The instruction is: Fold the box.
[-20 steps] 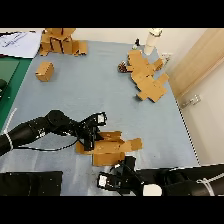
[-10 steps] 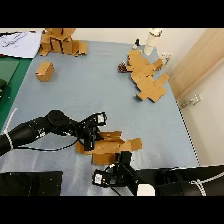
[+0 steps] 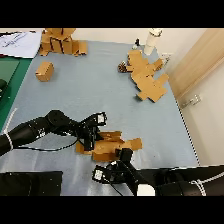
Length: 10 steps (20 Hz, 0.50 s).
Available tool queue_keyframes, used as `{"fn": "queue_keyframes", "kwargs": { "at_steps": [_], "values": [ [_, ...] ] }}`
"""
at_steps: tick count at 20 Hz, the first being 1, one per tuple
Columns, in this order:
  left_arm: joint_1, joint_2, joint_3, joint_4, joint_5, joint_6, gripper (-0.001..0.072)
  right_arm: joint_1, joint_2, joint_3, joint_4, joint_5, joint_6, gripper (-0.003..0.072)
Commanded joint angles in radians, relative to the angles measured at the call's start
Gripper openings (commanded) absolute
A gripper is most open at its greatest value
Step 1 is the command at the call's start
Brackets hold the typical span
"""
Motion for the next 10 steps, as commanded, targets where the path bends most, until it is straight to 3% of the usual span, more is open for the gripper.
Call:
{"fn": "queue_keyframes", "kwargs": {
  "at_steps": [1, 5, 10],
  "values": [
    [0.0, 0.0, 0.0, 0.0, 0.0, 0.0, 0.0013, -0.018, 0.018, 0.0, 0.004, 0.012, 0.011, 0.0718],
    [-0.001, 0.0, 0.0, 0.0, 0.0, 0.0, 0.0012, -0.15, 0.114, -0.001, 0.067, 0.055, -0.031, 0.0718],
    [0.0, 0.0, 0.0, 0.0, 0.001, 0.0, 0.0013, -0.177, 0.241, -0.072, 0.165, 0.117, -0.097, 0.0718]
  ]
}}
